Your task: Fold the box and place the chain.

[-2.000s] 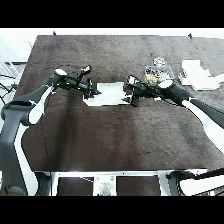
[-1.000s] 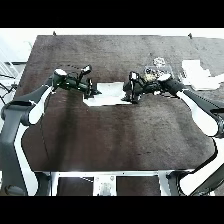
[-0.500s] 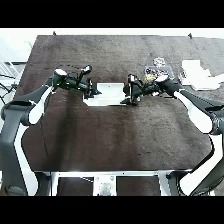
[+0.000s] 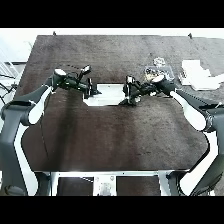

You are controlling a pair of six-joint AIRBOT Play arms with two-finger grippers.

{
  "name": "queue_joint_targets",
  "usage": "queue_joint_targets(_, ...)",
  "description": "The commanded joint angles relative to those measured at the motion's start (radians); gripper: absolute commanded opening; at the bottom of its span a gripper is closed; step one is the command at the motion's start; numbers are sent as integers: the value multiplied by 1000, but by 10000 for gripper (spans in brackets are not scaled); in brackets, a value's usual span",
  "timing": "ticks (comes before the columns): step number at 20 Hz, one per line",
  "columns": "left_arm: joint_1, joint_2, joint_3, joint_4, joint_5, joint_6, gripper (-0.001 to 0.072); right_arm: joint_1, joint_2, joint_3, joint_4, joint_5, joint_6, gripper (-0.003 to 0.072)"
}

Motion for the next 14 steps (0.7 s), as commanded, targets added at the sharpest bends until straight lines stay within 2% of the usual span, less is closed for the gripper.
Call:
queue_joint_targets(1,-1,1,0,0,1,0,18,8,-17,11,2,8,2,683)
queue_joint_targets(14,-1,1,0,0,1,0,18,8,-48,45,1,9,2,682)
